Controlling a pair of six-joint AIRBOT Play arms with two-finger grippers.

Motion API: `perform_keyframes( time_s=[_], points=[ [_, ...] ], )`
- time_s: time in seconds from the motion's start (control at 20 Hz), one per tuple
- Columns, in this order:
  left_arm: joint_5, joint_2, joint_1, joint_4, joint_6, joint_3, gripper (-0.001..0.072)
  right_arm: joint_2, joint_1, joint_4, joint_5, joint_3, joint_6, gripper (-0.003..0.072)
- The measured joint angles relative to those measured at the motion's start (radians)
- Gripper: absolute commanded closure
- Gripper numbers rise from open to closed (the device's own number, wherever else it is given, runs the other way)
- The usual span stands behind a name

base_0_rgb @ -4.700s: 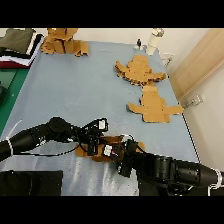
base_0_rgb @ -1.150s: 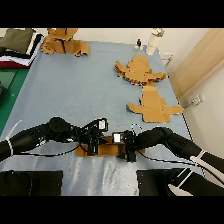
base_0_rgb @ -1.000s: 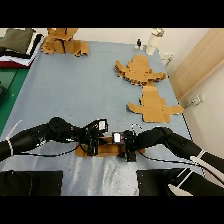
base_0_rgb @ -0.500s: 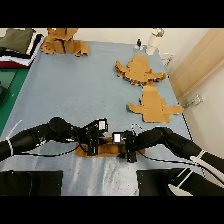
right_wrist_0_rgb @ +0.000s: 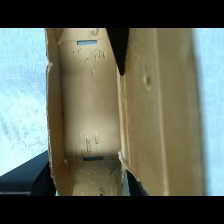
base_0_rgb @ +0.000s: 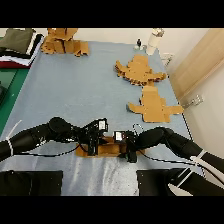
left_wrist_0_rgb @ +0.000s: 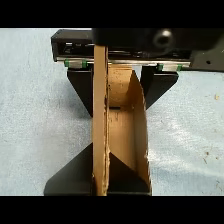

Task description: Fold the box.

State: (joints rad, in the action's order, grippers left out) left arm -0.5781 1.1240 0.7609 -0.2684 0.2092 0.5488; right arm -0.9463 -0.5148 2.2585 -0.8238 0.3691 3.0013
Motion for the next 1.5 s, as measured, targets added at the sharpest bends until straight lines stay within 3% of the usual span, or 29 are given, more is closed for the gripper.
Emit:
perform_keyframes(
  time_s=[0.4,0.5,0.65,0.75,1.5],
  points=[
    [0.000,0.000,0.000,0.000,0.000,0.000,0.0696,-0.001,0.004,0.008,0.014,-0.014,0.000,0.0126],
    [0.000,0.000,0.000,0.000,0.000,0.000,0.0696,-0.001,0.004,0.009,0.018,-0.017,0.000,0.0179],
    [0.000,0.000,0.000,0.000,0.000,0.000,0.0696,0.000,0.003,0.011,0.021,-0.018,0.000,0.0186],
    [0.000,0.000,0.000,0.000,0.000,0.000,0.0696,0.000,0.003,0.011,0.022,-0.018,0.000,0.0247],
    [-0.001,0.000,0.000,0.000,0.000,0.000,0.0696,0.001,-0.006,0.014,0.028,-0.018,-0.001,0.0246]
  ],
)
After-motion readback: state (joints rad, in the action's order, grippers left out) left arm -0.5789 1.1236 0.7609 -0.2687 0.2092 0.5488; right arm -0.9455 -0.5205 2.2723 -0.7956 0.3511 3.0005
